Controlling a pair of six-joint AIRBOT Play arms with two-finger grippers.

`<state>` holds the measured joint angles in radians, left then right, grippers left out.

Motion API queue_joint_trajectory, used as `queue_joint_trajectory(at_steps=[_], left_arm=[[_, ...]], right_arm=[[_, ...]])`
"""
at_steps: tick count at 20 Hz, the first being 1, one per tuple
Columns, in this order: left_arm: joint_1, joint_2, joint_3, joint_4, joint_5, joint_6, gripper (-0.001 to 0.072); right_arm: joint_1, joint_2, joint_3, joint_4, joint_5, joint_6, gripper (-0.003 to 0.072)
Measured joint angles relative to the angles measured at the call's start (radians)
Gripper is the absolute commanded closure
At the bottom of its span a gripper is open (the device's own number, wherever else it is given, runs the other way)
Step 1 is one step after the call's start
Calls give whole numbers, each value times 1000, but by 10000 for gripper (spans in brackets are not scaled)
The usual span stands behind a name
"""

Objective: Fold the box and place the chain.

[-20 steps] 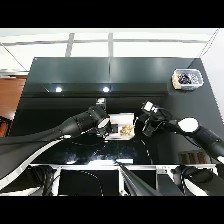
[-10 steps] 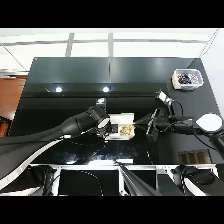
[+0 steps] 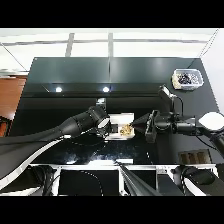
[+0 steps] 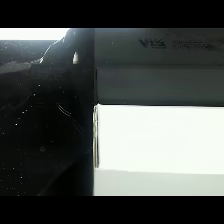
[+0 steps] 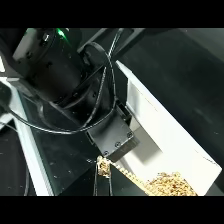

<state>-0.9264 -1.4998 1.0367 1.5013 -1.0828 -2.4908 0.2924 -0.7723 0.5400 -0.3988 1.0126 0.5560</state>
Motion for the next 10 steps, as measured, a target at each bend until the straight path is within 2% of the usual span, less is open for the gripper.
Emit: queue_joint_trajectory(at_steps=[1,5,10], left_arm=[[0,0,0,0,0,0,681],[0,0,0,0,0,0,681],[0,0,0,0,0,0,681]], right_arm=[[12,-1,0,-19,-14,10,472],[34,-1,2,-111,-75,48,465],[-31,10,40,-227,-82,64,466]])
